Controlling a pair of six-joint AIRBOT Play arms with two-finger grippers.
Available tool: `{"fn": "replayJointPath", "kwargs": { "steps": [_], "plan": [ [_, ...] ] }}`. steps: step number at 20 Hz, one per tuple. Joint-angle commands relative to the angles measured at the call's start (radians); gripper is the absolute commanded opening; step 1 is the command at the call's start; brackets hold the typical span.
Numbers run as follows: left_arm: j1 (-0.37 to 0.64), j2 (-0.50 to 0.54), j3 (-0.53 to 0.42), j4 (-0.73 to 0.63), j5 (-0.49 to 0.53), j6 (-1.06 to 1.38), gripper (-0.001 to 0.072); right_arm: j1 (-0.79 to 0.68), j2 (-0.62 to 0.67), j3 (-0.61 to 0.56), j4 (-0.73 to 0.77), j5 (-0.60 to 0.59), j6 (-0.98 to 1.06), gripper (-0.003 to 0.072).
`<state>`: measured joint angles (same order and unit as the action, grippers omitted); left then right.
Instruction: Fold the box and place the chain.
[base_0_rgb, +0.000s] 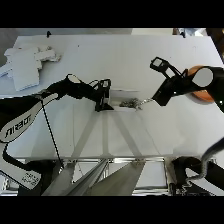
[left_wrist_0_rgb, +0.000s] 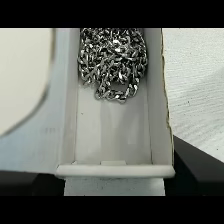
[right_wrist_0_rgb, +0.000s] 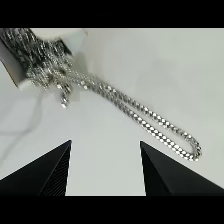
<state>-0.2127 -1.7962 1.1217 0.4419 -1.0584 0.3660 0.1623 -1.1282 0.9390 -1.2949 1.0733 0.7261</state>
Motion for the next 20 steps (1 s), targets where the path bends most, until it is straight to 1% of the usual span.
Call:
{"fn": "replayJointPath", "kwargs": {
  "steps": [1, 2, 3, 4, 7, 9, 10, 12, 13, 14, 16, 17, 18, 20],
  "plan": [
    [0.001, 0.000, 0.001, 0.000, 0.000, 0.000, 0.0344, -0.055, -0.060, -0.044, 0.002, -0.042, -0.176, 0.0480],
    [0.001, 0.000, 0.001, 0.000, 0.000, 0.000, 0.0344, -0.055, -0.090, -0.046, 0.005, -0.051, -0.205, 0.0484],
    [0.001, 0.000, 0.001, 0.000, 0.000, 0.000, 0.0344, -0.055, -0.125, -0.046, 0.008, -0.064, -0.243, 0.0557],
    [0.001, 0.000, 0.001, 0.000, 0.000, 0.000, 0.0344, -0.055, -0.158, -0.047, 0.008, -0.084, -0.279, 0.0594],
    [0.001, 0.000, 0.001, 0.000, 0.000, 0.000, 0.0344, -0.055, -0.227, -0.047, 0.018, -0.159, -0.364, 0.0595],
    [0.001, 0.000, 0.001, 0.000, 0.000, 0.000, 0.0344, -0.055, -0.261, -0.047, 0.019, -0.182, -0.383, 0.0591],
    [0.001, 0.000, 0.001, 0.000, 0.000, 0.000, 0.0344, -0.055, -0.272, -0.047, 0.019, -0.182, -0.418, 0.0566],
    [0.001, 0.000, 0.001, 0.000, 0.000, 0.000, 0.0344, -0.055, -0.287, -0.047, 0.020, -0.210, -0.465, 0.0563],
    [0.001, 0.000, 0.001, 0.000, 0.000, 0.000, 0.0344, -0.055, -0.291, -0.046, 0.020, -0.237, -0.466, 0.0531],
    [0.001, 0.000, 0.001, 0.000, 0.000, 0.000, 0.0344, -0.055, -0.297, -0.046, 0.020, -0.267, -0.466, 0.0514],
    [0.001, 0.000, 0.001, 0.000, 0.000, 0.000, 0.0344, -0.055, -0.310, -0.046, 0.024, -0.309, -0.466, 0.0511],
    [0.001, 0.000, 0.001, 0.000, 0.000, 0.000, 0.0344, -0.055, -0.319, -0.047, 0.029, -0.311, -0.466, 0.0464],
    [0.001, 0.000, 0.001, 0.000, 0.000, 0.000, 0.0344, -0.055, -0.333, -0.047, 0.038, -0.303, -0.466, 0.0389],
    [0.001, 0.000, 0.001, 0.000, 0.000, 0.000, 0.0344, -0.044, -0.364, -0.047, 0.043, -0.288, -0.465, 0.0383]
  ]
}}
